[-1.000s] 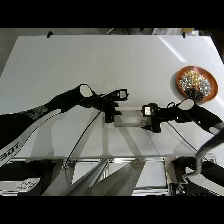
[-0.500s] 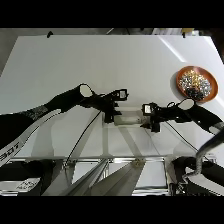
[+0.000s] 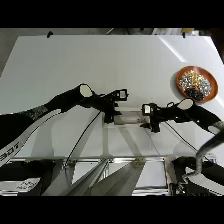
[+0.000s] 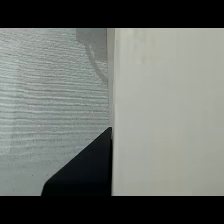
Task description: Fold the box and place the chain.
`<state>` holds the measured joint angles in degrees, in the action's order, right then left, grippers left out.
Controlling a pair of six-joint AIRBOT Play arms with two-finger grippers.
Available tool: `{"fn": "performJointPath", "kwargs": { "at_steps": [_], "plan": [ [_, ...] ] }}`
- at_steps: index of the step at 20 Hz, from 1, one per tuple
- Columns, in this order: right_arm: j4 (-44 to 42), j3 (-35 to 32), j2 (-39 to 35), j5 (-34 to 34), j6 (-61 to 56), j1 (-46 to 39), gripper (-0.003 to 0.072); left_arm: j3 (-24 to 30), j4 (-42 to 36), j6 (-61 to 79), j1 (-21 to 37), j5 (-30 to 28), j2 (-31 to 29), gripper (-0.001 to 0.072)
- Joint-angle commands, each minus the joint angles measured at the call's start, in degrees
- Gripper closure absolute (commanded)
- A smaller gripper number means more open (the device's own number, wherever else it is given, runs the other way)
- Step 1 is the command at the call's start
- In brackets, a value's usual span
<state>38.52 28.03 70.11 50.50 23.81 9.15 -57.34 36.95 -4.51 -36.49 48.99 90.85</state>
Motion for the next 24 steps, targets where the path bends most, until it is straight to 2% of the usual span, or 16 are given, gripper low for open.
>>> {"fn": "performJointPath", "kwargs": {
  "at_steps": [1,24],
  "plan": [
    [4.4,0.0,0.0,-0.3,0.0,0.0,0.0264,0.0,0.0,0.0,0.0,-0.1,0.0,0.0698],
    [3.1,0.0,0.0,-1.4,0.0,0.0,0.028,0.0,0.0,0.0,0.0,-0.1,0.0,0.0698]
  ]
}}
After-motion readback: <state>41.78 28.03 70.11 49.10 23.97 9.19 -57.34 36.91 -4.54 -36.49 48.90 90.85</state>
